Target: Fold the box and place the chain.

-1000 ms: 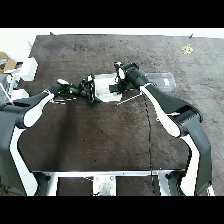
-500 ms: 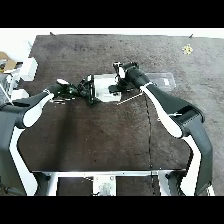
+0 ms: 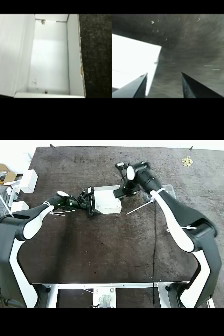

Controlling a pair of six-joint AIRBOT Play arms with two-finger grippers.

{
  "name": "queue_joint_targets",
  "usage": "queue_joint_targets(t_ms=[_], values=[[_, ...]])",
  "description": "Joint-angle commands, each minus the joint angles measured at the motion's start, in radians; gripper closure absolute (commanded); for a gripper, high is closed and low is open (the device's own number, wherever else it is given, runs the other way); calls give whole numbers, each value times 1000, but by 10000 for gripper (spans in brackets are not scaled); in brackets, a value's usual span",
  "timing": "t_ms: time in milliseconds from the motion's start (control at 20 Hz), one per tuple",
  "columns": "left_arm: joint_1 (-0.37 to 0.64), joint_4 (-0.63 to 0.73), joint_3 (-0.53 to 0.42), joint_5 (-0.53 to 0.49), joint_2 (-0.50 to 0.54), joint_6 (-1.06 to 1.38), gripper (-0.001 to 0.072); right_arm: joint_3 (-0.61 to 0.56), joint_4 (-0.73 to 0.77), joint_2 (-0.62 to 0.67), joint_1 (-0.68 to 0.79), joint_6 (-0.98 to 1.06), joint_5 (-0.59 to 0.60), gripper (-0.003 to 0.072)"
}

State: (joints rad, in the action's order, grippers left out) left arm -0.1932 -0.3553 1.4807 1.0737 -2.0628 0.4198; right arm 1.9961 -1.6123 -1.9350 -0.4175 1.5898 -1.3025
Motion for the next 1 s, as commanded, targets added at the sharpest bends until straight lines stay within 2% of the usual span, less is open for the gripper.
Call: queue_joint_targets(t_ms=[0,50,150,250,400,550,700,800,950], values=[[0,0,0,0,0,0,362,15,-32,93,72,-163,4,274],[0,0,0,0,0,0,362,15,-41,104,113,-163,7,380],[0,0,0,0,0,0,362,10,-32,98,216,-162,-3,382],[0,0,0,0,0,0,362,-18,20,76,319,-162,10,539],[0,0,0,0,0,0,362,-50,162,1,435,-163,19,544],[0,0,0,0,0,0,362,-51,251,-73,464,-195,19,544],[0,0,0,0,0,0,362,-51,252,-101,450,-203,50,530],[0,0,0,0,0,0,362,-50,252,-104,441,-210,56,408],[0,0,0,0,0,0,362,-50,246,-105,441,-214,55,430]])
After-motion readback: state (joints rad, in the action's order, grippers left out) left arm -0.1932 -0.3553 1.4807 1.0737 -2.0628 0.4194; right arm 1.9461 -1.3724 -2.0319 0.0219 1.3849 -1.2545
